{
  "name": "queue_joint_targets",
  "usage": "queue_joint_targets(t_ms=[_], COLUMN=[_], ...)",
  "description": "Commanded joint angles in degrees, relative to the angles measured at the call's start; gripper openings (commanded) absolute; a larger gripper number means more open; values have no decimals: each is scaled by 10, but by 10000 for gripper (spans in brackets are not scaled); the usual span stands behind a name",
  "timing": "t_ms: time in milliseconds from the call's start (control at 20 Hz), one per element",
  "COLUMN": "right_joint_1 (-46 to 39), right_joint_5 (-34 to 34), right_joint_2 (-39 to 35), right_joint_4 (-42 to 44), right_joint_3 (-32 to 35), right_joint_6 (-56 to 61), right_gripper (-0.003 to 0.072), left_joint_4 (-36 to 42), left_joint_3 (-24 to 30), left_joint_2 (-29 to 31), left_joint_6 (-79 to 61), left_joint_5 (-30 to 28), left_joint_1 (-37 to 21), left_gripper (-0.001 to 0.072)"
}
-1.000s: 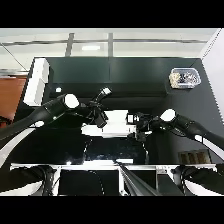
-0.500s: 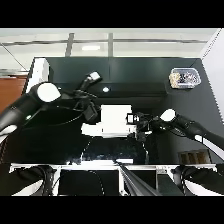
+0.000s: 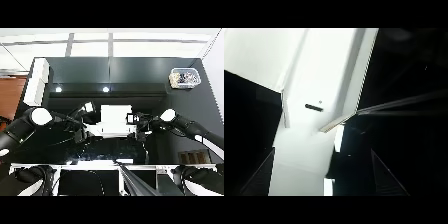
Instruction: Fold the box and place the chain.
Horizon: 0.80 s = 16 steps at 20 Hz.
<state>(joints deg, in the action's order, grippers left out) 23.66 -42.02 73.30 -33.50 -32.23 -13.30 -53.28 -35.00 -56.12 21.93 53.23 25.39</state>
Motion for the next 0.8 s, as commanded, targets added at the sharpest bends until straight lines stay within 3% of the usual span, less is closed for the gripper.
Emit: queue_joint_targets(t_ms=[0,200,350,450,750], right_joint_1=[0,0,0,0,0], right_joint_5=[0,0,0,0,0], right_joint_2=[0,0,0,0,0], right_joint_4=[0,0,0,0,0], right_joint_3=[0,0,0,0,0], right_joint_6=[0,0,0,0,0], right_gripper=[473,473,473,473,473], left_joint_4=[7,18,21,50,74], left_joint_3=[-1,-16,-16,-16,-16], left_joint_2=[-25,-95,-113,-114,-114], left_joint_6=[-189,-248,-247,-247,-247], left_joint_5=[-13,-5,-41,-52,-47], left_joint_1=[-1,1,14,16,16], left_gripper=[705,705,702,661,267])
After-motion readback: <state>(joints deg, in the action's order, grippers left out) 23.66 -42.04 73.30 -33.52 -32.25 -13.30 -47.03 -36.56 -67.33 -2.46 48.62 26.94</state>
